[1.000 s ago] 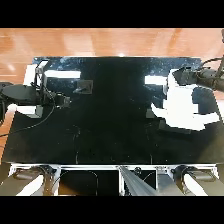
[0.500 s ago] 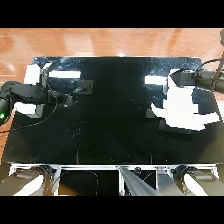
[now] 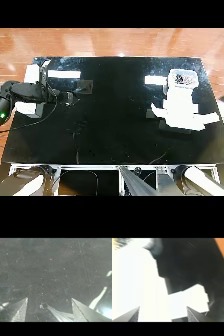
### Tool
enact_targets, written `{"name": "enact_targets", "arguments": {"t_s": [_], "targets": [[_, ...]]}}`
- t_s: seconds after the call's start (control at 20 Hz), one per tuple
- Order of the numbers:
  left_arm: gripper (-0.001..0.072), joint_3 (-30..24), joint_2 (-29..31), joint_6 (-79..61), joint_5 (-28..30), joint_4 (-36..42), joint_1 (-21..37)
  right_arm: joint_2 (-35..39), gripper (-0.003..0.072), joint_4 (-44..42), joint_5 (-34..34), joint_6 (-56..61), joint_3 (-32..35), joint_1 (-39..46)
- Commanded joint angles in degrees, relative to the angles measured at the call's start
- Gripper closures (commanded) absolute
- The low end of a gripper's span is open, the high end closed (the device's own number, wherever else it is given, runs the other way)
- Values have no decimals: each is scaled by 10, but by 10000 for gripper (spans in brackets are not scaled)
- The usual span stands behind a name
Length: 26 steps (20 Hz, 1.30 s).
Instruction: Fold the box and place the chain.
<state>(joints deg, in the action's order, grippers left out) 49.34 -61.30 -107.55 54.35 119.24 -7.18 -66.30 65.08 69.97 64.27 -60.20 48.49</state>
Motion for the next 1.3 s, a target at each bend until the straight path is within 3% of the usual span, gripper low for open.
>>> {"name": "enact_targets", "arguments": {"t_s": [0.0,0.1,0.3,0.55,1.25], "targets": [[83,0,0,0,-5,-3,0,-158,-34,-16,131,-61,-83,120],[84,0,0,0,-7,-3,0,-250,-34,-14,233,-63,-163,122],[84,0,0,0,-17,-3,0,-354,-34,-21,281,-72,-257,109],[84,0,0,0,-25,-3,0,-419,-34,-20,303,-64,-263,89],[84,0,0,0,-28,-3,0,-445,-34,-9,310,-64,-266,22]]}}
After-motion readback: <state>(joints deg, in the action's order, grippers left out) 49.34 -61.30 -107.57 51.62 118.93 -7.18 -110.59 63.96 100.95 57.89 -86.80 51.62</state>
